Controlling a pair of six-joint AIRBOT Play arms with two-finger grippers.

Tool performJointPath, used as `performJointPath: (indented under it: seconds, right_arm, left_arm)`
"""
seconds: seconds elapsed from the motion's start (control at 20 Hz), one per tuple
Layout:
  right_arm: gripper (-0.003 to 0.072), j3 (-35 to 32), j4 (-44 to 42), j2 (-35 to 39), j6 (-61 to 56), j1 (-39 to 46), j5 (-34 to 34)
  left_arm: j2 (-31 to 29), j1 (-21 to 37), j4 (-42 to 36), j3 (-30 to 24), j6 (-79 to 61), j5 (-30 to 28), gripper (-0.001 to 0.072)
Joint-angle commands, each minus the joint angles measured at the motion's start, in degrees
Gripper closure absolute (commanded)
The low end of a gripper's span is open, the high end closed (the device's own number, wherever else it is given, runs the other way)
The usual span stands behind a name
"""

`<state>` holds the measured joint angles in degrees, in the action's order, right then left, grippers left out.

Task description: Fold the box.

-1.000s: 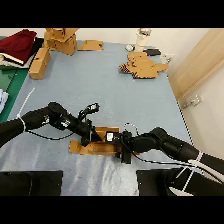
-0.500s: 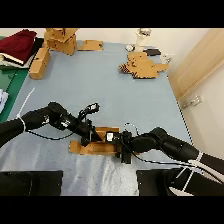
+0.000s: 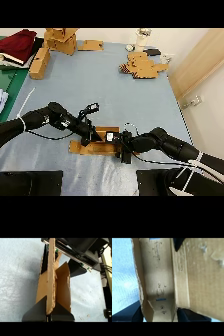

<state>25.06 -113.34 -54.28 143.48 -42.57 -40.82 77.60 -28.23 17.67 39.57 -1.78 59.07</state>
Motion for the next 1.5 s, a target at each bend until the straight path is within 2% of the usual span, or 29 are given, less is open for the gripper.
performJointPath:
  seconds: [0.0,0.1,0.15,0.2,0.25,0.45,0.5,0.55,0.6,0.85,0.95,1.35,1.4,1.45]
  right_arm:
    - [0.0158,0.00,0.00,-0.04,0.00,-0.07,0.02]
    - [0.0158,0.00,0.00,-0.04,0.00,-0.07,0.02]
    - [0.0158,-0.02,0.00,-0.04,0.00,-0.07,0.02]
    - [0.0158,0.00,0.00,-0.04,0.00,-0.07,0.02]
    - [0.0158,-0.02,0.00,-0.04,0.00,-0.07,0.02]
    - [0.0158,-0.02,0.00,-0.04,0.00,-0.07,0.00]
    - [0.0157,-0.02,0.00,-0.04,0.00,-0.07,0.02]
    - [0.0113,-0.02,0.00,-0.04,0.00,-0.07,0.00]
    - [0.0018,-0.02,-0.02,-0.04,0.00,-0.07,-0.02]
    - [0.0031,-0.02,-0.02,-0.04,0.00,-0.07,-0.02]
    - [0.0170,-0.02,0.00,-0.04,0.02,-0.07,-0.17]
    - [0.0166,-0.02,-0.02,-0.04,0.00,-0.07,-0.22]
    - [0.0159,-0.02,0.00,-0.04,0.00,-0.07,-0.22]
    - [0.0110,-0.02,-0.02,-0.04,0.00,-0.07,-0.22]
  left_arm:
    - [-0.04,0.02,-0.09,0.02,1.44,-0.04,0.0692]
    - [-0.07,0.02,-0.09,0.02,1.46,-0.02,0.0691]
    - [-0.09,0.02,-0.09,0.02,1.55,-0.07,0.0612]
    - [-0.11,0.04,-0.13,0.02,2.54,-0.50,0.0325]
    - [-0.11,0.04,-0.07,0.15,5.09,-1.16,0.0223]
    - [-1.51,0.48,1.84,1.57,9.18,-0.96,0.0219]
    - [-2.62,1.01,3.39,2.08,11.52,-1.09,0.0114]
    - [-3.72,1.68,4.87,2.34,14.36,-1.22,0.0019]
    - [-4.96,2.58,6.91,2.34,17.22,-1.16,0.0021]
    - [-10.60,5.46,20.26,2.34,30.36,-0.42,0.0022]
    - [-12.57,5.44,22.23,2.34,32.63,0.09,0.0022]
    - [-14.32,5.46,26.43,2.34,40.50,4.26,0.0032]
    - [-14.32,5.44,26.88,2.34,40.83,4.52,0.0032]
    - [-14.32,5.44,27.32,2.34,40.85,4.55,0.0032]
